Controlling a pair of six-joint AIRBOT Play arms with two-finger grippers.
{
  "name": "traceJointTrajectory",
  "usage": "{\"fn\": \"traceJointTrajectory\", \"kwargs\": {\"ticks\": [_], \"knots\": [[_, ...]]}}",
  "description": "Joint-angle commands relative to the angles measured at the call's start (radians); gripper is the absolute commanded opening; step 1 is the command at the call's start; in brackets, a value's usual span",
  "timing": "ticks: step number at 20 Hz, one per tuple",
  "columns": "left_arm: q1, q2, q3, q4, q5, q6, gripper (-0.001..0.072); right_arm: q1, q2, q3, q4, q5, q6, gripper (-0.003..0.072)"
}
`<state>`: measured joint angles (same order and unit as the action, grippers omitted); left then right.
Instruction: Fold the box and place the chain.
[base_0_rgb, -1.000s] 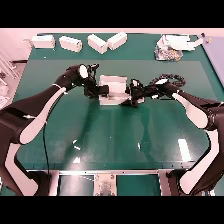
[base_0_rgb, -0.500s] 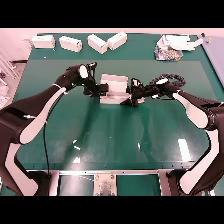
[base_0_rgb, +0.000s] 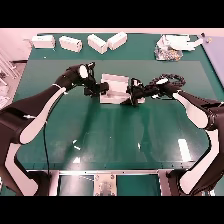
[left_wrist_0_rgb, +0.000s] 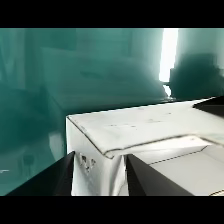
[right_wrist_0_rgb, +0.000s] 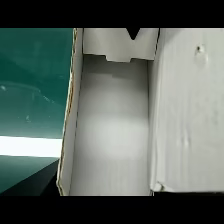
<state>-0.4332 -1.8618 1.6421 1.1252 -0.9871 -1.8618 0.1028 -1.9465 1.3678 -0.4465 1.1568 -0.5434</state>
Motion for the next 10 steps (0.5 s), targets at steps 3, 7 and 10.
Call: {"fn": "traceJointTrajectory", "kwargs": {"ticks": [3, 7, 10], "knots": [[0.000, 0.000, 0.001, -0.002, -0.010, -0.048, 0.0170, 0.001, 0.000, 0.000, 0.001, 0.000, 0.000, 0.0476], [-0.001, 0.000, 0.002, -0.002, -0.013, 0.001, 0.0199, 0.001, 0.000, 0.000, 0.001, 0.000, 0.000, 0.0477], [-0.008, 0.000, 0.002, 0.009, -0.036, 0.030, 0.0264, 0.001, 0.000, 0.000, 0.001, 0.000, 0.000, 0.0476]]}}
